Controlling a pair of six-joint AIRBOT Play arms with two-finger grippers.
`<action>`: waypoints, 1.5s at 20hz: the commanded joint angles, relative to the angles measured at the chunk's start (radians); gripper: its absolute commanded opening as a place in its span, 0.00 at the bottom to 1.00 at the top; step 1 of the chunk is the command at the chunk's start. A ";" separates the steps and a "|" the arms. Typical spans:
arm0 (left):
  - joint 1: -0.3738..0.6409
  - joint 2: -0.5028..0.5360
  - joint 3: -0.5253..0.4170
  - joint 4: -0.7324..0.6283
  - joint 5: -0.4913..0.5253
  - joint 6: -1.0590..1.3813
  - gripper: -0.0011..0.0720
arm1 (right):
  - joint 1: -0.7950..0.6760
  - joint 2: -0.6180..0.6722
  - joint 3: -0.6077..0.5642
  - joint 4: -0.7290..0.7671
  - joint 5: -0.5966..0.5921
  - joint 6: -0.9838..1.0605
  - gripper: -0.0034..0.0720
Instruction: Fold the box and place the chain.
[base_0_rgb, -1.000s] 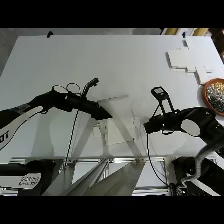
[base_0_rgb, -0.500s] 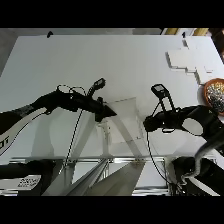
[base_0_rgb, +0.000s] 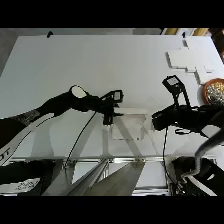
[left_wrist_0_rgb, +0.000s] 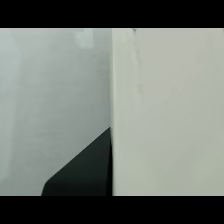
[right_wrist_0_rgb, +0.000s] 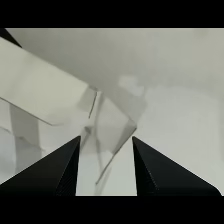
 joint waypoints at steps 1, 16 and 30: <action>-0.052 -0.022 0.003 0.000 0.059 0.108 0.02 | 0.001 0.036 0.003 -0.023 0.014 -0.002 0.53; -0.069 -0.052 0.002 -0.004 0.135 -0.011 0.02 | 0.001 0.036 0.003 -0.019 0.016 -0.002 0.53; -0.069 -0.080 0.002 0.042 0.056 -0.008 0.03 | 0.001 0.036 0.003 -0.019 0.016 -0.002 0.53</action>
